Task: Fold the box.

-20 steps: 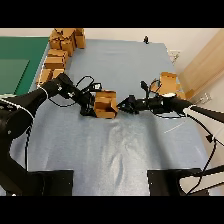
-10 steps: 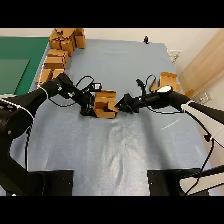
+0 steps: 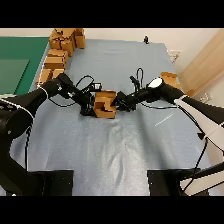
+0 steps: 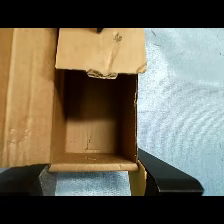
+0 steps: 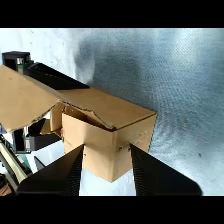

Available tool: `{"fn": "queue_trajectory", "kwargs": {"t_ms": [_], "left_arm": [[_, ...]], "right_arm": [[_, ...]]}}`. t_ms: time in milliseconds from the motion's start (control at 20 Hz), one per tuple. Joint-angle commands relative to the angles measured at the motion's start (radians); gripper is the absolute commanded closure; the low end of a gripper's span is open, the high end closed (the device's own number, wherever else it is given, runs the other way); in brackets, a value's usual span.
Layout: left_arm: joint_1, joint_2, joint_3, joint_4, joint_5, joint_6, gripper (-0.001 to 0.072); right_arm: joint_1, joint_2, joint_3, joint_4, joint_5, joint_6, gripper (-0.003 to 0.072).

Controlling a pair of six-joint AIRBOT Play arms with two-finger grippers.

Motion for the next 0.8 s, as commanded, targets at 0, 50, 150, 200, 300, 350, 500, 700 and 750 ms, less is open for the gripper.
{"fn": "queue_trajectory", "kwargs": {"t_ms": [0,50,150,200,300,350,500,700,750], "left_arm": [[-0.005,-0.001,0.0,-0.001,0.0,-0.001,0.051],[-0.007,-0.001,0.0,0.0,0.0,-0.001,0.051],[-0.014,-0.001,0.0,0.003,0.004,-0.001,0.051],[-0.018,-0.001,0.0,0.003,0.01,-0.002,0.051],[-0.021,-0.001,0.0,0.003,0.012,-0.002,0.051],[-0.022,-0.001,0.0,0.003,0.011,-0.002,0.051],[-0.024,-0.001,0.0,0.003,0.012,-0.009,0.051],[-0.025,-0.001,0.0,0.003,0.01,-0.009,0.051],[-0.025,-0.001,0.0,0.003,0.01,-0.009,0.051]], "right_arm": [[0.028,-0.016,0.041,-0.077,0.002,0.103,0.0192],[0.035,-0.016,0.051,-0.113,0.001,0.134,0.0192],[0.056,-0.016,0.08,-0.191,0.005,0.203,0.0167],[0.067,-0.016,0.092,-0.208,0.007,0.22,0.0167],[0.084,-0.016,0.108,-0.224,0.008,0.243,0.0166],[0.091,-0.016,0.114,-0.251,0.007,0.269,0.0167],[0.121,-0.036,0.142,-0.321,0.013,0.329,0.0166],[0.188,-0.095,0.227,-0.46,0.067,0.435,0.0167],[0.207,-0.112,0.256,-0.521,0.097,0.476,0.0167]]}}
